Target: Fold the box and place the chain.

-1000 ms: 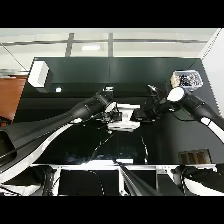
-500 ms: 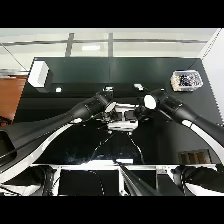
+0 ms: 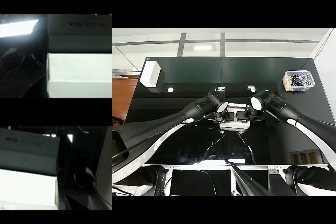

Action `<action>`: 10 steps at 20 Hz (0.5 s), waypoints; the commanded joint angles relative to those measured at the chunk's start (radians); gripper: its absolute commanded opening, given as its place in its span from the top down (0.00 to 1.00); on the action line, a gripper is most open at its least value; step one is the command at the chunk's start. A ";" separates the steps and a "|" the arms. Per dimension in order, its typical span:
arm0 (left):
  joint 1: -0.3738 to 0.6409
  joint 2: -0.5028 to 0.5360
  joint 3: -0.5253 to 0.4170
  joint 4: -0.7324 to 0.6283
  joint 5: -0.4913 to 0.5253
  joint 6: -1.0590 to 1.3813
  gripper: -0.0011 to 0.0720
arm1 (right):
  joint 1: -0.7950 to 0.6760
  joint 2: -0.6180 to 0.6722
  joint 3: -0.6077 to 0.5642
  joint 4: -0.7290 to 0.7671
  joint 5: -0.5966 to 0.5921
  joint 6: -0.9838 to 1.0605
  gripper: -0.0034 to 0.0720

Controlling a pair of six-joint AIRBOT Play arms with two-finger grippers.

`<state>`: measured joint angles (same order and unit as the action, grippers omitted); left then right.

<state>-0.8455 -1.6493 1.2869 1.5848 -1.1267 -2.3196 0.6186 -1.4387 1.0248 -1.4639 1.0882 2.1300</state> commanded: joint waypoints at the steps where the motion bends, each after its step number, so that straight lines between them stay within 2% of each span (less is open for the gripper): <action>1: 0.000 -0.001 0.000 0.000 0.000 0.000 0.95 | 0.002 -0.011 0.001 -0.003 0.004 0.034 0.65; 6: 0.000 -0.001 0.000 0.000 0.000 0.000 0.95 | 0.002 -0.014 0.001 0.003 0.004 0.074 0.66; 8: 0.000 -0.001 0.000 0.000 0.000 0.000 0.95 | 0.002 -0.018 0.001 0.018 0.003 0.069 0.89; 9: 0.000 -0.001 0.000 0.000 0.000 0.000 0.95 | 0.002 -0.018 0.001 0.024 -0.002 0.068 0.94; 10: 0.000 -0.001 0.000 0.000 0.000 0.000 0.95 | 0.002 -0.018 0.001 0.031 -0.002 0.062 0.94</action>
<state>-0.8455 -1.6497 1.2865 1.5845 -1.1294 -2.3219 0.6197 -1.4548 1.0260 -1.4551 1.0897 2.1967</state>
